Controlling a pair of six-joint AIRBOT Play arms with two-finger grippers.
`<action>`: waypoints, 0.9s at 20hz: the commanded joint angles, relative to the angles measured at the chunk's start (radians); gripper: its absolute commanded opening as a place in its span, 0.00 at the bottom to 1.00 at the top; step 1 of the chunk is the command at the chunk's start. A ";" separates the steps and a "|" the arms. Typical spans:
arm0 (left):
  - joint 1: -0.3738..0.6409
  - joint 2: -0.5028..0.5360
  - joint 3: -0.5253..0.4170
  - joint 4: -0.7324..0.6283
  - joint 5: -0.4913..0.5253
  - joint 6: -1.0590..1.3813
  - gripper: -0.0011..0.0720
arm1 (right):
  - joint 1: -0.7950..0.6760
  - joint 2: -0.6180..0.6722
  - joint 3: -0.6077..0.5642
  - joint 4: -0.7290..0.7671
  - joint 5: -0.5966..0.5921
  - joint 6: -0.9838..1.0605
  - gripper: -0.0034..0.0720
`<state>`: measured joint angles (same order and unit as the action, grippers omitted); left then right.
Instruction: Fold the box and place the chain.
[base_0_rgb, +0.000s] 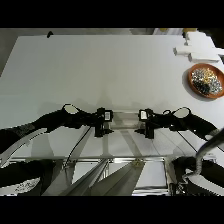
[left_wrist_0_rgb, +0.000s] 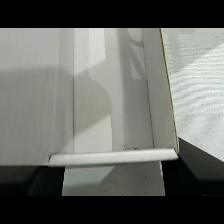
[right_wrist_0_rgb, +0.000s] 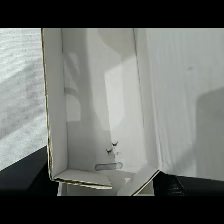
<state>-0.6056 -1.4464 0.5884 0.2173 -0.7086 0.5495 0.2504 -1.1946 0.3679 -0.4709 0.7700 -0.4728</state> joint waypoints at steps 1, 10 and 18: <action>0.000 0.000 0.001 0.000 0.002 0.000 0.29 | 0.001 0.000 0.000 0.001 0.000 0.000 0.47; 0.000 0.000 0.001 0.001 0.002 0.000 0.29 | 0.001 0.021 0.000 -0.003 0.017 0.020 0.97; 0.000 0.000 0.001 0.000 0.002 0.000 0.29 | 0.001 0.223 0.000 -0.409 0.030 0.455 0.93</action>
<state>-0.6064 -1.4475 0.5888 0.2161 -0.7033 0.5491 0.2512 -1.0424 0.3676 -0.6765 0.7815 -0.2131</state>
